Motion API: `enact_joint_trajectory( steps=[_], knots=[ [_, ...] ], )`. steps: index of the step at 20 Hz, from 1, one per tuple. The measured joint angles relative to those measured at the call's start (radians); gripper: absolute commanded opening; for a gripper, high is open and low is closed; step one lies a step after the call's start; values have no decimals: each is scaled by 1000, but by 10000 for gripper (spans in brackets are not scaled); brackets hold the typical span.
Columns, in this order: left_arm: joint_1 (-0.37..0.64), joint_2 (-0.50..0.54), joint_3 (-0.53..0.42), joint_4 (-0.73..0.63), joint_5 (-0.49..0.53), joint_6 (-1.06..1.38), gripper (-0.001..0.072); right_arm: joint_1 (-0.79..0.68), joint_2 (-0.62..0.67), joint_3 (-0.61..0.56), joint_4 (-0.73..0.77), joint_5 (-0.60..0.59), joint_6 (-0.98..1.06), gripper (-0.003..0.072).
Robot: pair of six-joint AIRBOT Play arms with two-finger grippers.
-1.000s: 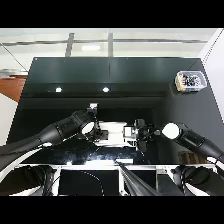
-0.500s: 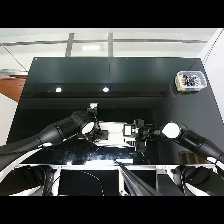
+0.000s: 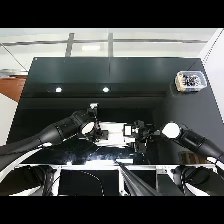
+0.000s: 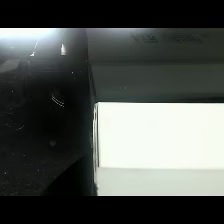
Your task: Fold the box and place the chain.
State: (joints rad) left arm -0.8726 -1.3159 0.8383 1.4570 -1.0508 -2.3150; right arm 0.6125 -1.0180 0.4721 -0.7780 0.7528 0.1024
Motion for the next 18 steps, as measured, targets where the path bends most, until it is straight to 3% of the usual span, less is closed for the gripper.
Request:
enact_joint_trajectory(
  steps=[1,2,18],
  knots=[
    [0,0,0,0,0,0,34,0,0,0,1,3,2,303],
    [0,0,0,0,0,-1,33,0,0,0,2,4,3,261],
    [0,0,0,-2,0,1,33,19,-23,0,93,-15,10,259]
  ],
)
